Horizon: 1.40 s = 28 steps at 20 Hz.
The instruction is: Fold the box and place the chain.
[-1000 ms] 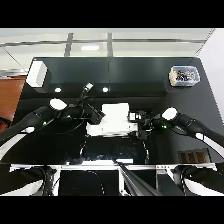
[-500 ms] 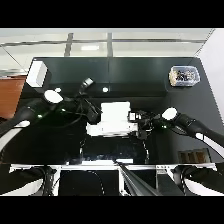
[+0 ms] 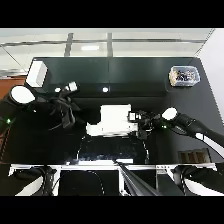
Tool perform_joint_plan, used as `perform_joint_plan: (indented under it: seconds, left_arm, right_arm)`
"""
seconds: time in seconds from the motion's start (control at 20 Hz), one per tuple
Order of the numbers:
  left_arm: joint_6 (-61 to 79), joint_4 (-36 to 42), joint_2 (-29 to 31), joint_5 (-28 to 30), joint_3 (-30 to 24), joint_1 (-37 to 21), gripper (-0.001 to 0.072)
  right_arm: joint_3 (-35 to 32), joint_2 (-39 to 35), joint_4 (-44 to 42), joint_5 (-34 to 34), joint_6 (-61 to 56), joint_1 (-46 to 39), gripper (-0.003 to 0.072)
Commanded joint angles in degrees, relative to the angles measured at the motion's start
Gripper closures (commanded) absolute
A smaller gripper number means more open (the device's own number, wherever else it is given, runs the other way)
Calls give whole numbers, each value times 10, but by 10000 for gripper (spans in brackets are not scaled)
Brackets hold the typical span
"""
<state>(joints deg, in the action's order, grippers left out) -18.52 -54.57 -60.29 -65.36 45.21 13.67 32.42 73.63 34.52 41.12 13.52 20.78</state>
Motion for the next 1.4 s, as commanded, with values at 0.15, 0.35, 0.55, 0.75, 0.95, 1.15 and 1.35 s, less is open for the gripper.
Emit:
perform_joint_plan:
  seconds: [0.15, 0.35, 0.55, 0.75, 0.95, 1.15, 1.35]
  left_arm:
    - [50, -84, -21, 143, -34, 156, -4]
    - [-19, -45, -42, 187, -34, 191, -3]
    - [-19, -50, -64, 173, -36, 182, -2]
    - [-18, -61, -66, 172, -36, 182, -2]
    - [-40, -77, -66, 177, -40, 178, -1]
    - [-40, -46, -66, 177, -61, 178, 2]
    - [-40, -20, -66, 196, -67, 179, 2]
  right_arm:
    - [0, 0, 0, 0, 0, 0, 213]
    - [0, 0, 0, 0, 0, 0, 213]
    - [0, 0, 0, 0, 0, 0, 213]
    - [0, 0, 0, 0, 0, 0, 213]
    - [0, 0, 0, 0, 0, 0, 213]
    - [0, 0, 0, 0, 0, 0, 213]
    - [0, 0, 0, 0, 0, 0, 213]
